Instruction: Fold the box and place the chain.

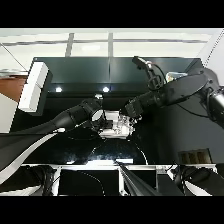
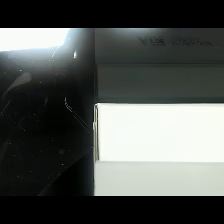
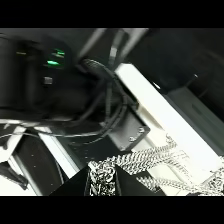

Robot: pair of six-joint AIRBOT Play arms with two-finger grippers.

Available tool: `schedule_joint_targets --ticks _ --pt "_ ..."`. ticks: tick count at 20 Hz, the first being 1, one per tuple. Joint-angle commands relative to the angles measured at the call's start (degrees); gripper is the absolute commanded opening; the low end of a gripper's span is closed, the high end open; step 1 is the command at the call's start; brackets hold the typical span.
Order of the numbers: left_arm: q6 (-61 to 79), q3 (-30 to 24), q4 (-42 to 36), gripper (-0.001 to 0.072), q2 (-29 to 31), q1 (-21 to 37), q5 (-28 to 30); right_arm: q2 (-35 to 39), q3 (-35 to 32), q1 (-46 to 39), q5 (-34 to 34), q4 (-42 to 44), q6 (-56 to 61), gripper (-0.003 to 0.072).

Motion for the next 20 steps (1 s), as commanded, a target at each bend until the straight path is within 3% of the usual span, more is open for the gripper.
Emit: schedule_joint_targets --ticks 1,5,6,7,10,13,15,17,20 --pt "0.0 0.0 0.0 0.0029 0.0 0.0 0.1 -1.3 -1.9 0.1 2.4 -0.1 0.0 0.0023" --pt "0.0 0.0 0.0 0.0029 0.0 0.0 0.1 -2.4 -1.9 0.0 3.5 0.0 0.0 0.0035" --pt "0.0 0.0 0.0 0.0029 0.0 0.0 0.2 -2.4 -1.9 0.0 3.3 -0.1 0.0 0.0260" --pt "0.0 0.0 0.0 0.0029 0.0 0.0 0.2 -2.4 -1.9 -0.2 2.6 -0.2 0.0 0.0437" --pt "0.0 0.0 0.0 0.0029 0.0 0.0 0.1 -1.9 -1.6 -2.6 -2.1 -0.4 -2.2 0.0435" --pt "0.0 0.0 0.0 0.0029 0.0 0.0 0.0 0.9 -1.6 -10.3 -8.2 -1.7 -6.5 0.0435" --pt "0.0 0.0 0.0 0.0029 0.0 0.0 -0.1 2.5 -1.7 -16.0 -9.8 -8.2 -7.7 0.0435" --pt "0.0 0.0 0.0 0.0029 0.0 0.0 -0.1 2.8 -3.8 -20.0 -8.9 -14.4 -9.2 0.0435" --pt "0.0 0.0 0.0 0.0029 0.0 0.0 0.0 2.8 -14.7 -21.7 1.6 -12.6 -15.2 0.0436"
